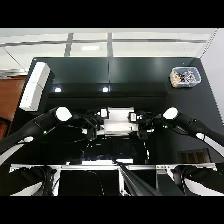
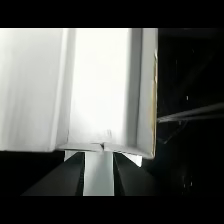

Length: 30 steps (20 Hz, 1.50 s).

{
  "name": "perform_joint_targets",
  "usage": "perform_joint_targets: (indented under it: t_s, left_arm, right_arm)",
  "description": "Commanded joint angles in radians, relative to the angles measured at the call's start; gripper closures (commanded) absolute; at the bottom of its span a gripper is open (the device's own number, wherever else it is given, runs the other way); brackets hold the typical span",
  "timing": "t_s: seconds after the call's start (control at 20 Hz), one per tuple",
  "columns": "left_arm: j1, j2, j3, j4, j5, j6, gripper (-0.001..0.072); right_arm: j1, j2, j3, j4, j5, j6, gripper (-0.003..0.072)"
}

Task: Fold the box and place the chain.

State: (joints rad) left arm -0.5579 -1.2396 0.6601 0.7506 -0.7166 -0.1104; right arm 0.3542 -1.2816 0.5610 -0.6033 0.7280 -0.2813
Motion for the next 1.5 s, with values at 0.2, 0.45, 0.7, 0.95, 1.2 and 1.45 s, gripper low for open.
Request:
perform_joint_targets:
  t_s: [0.2,0.45,0.7,0.95,1.2,1.45]
  left_arm:
    - [-0.031,-0.074,0.002,-0.168,0.056,0.01,0.049]
    - [-0.031,-0.074,0.002,-0.164,0.047,0.011,0.0608]
    - [-0.033,-0.073,0.002,-0.154,0.048,0.014,0.0472]
    - [-0.001,-0.016,0.003,-0.095,0.0,-0.041,0.0548]
    - [0.199,0.228,0.001,0.25,-0.19,-0.539,0.0683]
    - [0.542,0.215,-0.111,0.23,-0.301,-1.273,0.0683]
  right_arm:
    - [0.001,0.0,0.0,0.0,0.0,0.0,0.0675]
    - [0.001,0.0,0.0,0.0,0.0,0.0,0.0675]
    - [0.001,0.0,0.0,0.0,0.0,0.0,0.0675]
    - [0.001,0.0,0.0,0.0,0.0,0.0,0.0675]
    - [0.001,0.0,0.0,0.0,0.0,0.0,0.0675]
    - [0.001,0.0,0.0,0.0,0.0,0.0,0.0675]
